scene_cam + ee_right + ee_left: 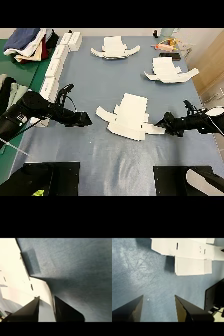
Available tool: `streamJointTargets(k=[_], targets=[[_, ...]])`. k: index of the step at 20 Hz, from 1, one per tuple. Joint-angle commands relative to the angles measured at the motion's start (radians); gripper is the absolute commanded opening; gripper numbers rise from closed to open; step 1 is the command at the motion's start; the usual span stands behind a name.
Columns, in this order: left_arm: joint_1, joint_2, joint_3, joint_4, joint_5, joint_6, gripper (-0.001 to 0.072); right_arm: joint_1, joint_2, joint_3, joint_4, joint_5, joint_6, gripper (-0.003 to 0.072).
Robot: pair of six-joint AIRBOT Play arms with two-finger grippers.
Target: Fold the box.
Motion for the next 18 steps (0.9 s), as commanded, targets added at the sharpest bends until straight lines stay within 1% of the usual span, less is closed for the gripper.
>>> streamJointTargets(k=[1, 2, 3, 5, 8, 10, 12, 15, 16, 18], targets=[[0.005, 0.0, 0.001, -0.015, 0.007, 0.002, 0.0593, 0.006, -0.056, -0.001, 0.097, 0.02, -0.11, 0.0177], [0.011, 0.0, 0.002, -0.014, 0.012, 0.006, 0.0593, 0.023, -0.064, -0.001, 0.094, 0.018, -0.115, 0.0154], [0.018, 0.0, 0.004, -0.016, 0.016, 0.008, 0.0593, 0.047, -0.07, -0.001, 0.091, 0.013, -0.116, 0.0152], [0.039, -0.002, 0.01, -0.014, 0.018, 0.013, 0.0593, 0.101, -0.074, -0.001, 0.093, -0.004, -0.159, 0.0011], [0.087, -0.004, 0.016, -0.017, -0.001, 0.039, 0.0593, 0.195, -0.056, -0.002, 0.093, -0.004, -0.324, 0.0005], [0.123, -0.015, 0.019, -0.019, -0.037, 0.046, 0.0593, 0.294, 0.006, -0.011, 0.094, -0.013, -0.404, 0.0005], [0.152, -0.037, 0.022, -0.035, -0.068, 0.092, 0.0593, 0.406, 0.088, -0.031, 0.083, -0.063, -0.402, 0.0005], [0.159, -0.105, 0.021, -0.145, -0.101, 0.276, 0.0593, 0.528, 0.182, -0.058, 0.08, -0.19, -0.402, 0.0005], [0.158, -0.131, 0.022, -0.178, -0.1, 0.319, 0.0592, 0.557, 0.2, -0.063, 0.078, -0.228, -0.402, 0.0005], [0.159, -0.187, 0.022, -0.219, -0.074, 0.388, 0.0592, 0.588, 0.206, -0.066, 0.073, -0.253, -0.396, 0.0005]])
